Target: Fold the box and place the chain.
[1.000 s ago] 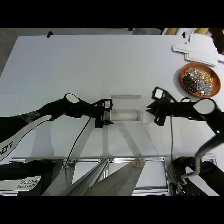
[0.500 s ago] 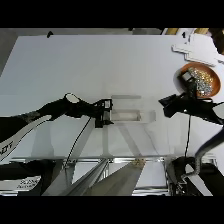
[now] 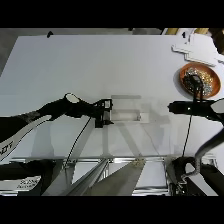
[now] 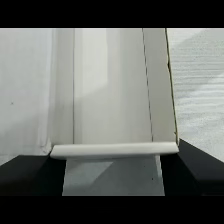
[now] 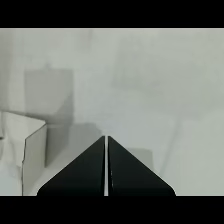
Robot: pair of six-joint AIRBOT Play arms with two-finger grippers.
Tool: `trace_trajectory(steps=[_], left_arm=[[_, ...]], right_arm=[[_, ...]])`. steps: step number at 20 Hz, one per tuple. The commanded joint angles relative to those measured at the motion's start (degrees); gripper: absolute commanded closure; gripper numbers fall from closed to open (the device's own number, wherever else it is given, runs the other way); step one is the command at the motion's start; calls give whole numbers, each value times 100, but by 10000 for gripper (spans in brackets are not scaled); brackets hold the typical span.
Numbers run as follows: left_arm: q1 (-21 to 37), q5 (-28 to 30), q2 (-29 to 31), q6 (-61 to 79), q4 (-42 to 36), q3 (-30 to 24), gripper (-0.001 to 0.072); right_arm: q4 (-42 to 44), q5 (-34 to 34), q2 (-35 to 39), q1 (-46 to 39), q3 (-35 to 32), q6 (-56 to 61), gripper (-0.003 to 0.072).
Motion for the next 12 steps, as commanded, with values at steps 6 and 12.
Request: trace_trajectory(steps=[6, 12], left_arm=[[0, 0, 2, 2, 2, 0, 700], [0, 0, 2, 2, 2, 0, 700]], right_arm=[[186, -260, -1244, 1156, -4, 295, 665], [564, -214, -1246, 1156, -4, 201, 665]])
